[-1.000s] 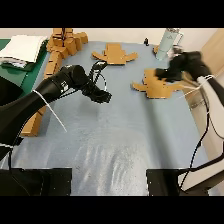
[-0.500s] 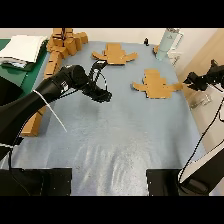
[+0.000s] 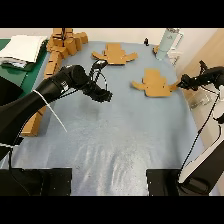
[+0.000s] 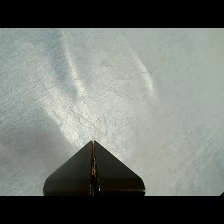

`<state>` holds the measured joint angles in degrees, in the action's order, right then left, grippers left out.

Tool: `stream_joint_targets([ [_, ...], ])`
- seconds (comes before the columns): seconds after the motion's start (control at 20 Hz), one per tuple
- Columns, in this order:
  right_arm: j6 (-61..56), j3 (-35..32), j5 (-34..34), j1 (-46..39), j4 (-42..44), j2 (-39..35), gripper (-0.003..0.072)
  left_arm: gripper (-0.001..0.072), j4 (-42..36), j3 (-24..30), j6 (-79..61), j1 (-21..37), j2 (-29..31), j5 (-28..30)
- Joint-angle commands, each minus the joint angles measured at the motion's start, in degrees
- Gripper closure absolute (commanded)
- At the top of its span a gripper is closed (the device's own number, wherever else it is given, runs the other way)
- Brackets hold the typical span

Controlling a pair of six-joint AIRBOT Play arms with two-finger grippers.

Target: Fold the box.

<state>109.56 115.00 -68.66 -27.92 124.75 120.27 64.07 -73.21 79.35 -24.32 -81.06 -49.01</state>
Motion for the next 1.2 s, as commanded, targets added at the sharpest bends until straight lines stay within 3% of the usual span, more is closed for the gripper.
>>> stream_joint_targets([
  [0.0,4.0,1.4,-6.9,2.1,2.2,-1.6,0.0684,0.0696,-0.1,-0.1,0.0,0.0,0.0,0.5],
  [0.1,4.6,-0.3,-10.3,3.5,2.4,-4.3,0.0686,0.0696,-1.4,-0.1,0.0,0.2,0.2,0.5],
  [0.25,5.6,-11.5,-9.1,5.5,2.3,-13.3,0.0688,0.0696,-2.6,0.0,0.0,0.6,1.8,0.2],
  [0.35,6.1,-23.7,-5.3,7.0,2.4,-21.6,0.0688,0.0696,-2.8,0.0,-0.1,1.0,3.3,-0.7],
  [0.5,5.7,-47.1,3.1,9.6,2.4,-37.2,0.0688,0.0696,-4.1,0.2,-1.6,1.2,5.5,-4.1],
  [0.7,1.3,-75.0,12.3,14.8,2.3,-58.9,0.0688,0.0695,-6.3,1.4,-4.8,1.2,6.9,-12.0],
  [0.85,-4.0,-87.1,12.6,18.3,2.0,-73.0,0.0685,0.0696,-8.3,4.3,-6.3,1.2,7.6,-15.1],
  [0.95,-7.5,-90.2,10.6,18.8,0.9,-78.6,0.0682,0.0696,-10.5,7.3,-7.9,1.2,8.4,-15.5],
  [1.0,-8.5,-90.4,9.1,18.8,-0.3,-79.8,0.0665,0.0696,-11.5,8.8,-8.3,1.2,8.8,-15.5],
  [1.1,-9.4,-90.1,7.5,18.7,-1.9,-79.5,0.0373,0.0696,-12.9,11.5,-9.1,1.6,9.3,-15.6],
  [1.15,-9.5,-89.5,7.5,18.7,-3.0,-78.3,0.0359,0.0696,-13.6,12.6,-9.3,1.9,9.4,-15.7],
])
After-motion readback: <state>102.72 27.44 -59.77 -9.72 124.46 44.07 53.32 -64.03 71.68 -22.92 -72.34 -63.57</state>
